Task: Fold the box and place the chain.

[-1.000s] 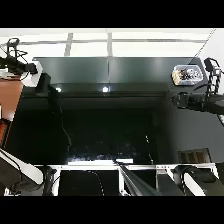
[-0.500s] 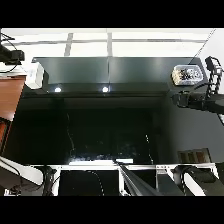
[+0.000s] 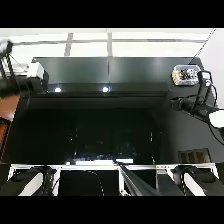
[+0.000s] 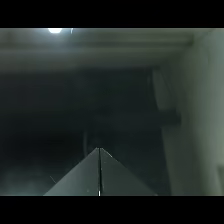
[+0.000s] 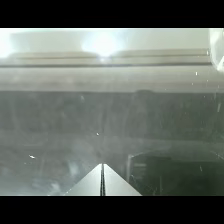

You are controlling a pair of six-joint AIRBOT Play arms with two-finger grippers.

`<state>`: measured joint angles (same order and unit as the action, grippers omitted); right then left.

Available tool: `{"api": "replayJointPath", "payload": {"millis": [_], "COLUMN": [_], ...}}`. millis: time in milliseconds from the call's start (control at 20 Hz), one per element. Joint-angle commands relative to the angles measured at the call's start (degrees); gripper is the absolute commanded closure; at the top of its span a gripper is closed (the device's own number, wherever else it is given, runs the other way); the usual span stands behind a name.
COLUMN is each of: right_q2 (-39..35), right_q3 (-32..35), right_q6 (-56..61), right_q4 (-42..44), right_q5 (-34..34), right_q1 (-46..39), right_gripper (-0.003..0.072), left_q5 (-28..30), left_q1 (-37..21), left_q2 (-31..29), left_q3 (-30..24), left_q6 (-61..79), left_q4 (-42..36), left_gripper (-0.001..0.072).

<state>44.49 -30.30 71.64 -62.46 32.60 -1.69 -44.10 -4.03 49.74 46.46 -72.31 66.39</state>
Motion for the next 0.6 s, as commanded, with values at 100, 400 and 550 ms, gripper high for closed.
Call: {"api": "replayJointPath", "payload": {"millis": [100,400,550], "right_q2": [0.1,0.1,0.1], "right_q3": [2.5,2.5,2.5], "right_q6": [-1.6,-1.6,-1.6], "right_q4": [-0.4,-0.4,-0.4], "right_q5": [0.8,0.8,0.8], "right_q1": [0.0,0.0,0.0], "right_gripper": [0.0671,0.0671,0.0671], "left_q5": [13.4,12.4,12.4], "left_q1": [0.6,0.5,0.5], "left_q2": [-17.7,-18.7,-18.7], "left_q3": [-18.7,-18.7,-18.7], "left_q6": [2.1,2.0,2.0], "left_q4": [-0.9,-1.1,-1.1], "left_gripper": [0.0683,0.0682,0.0682]}}
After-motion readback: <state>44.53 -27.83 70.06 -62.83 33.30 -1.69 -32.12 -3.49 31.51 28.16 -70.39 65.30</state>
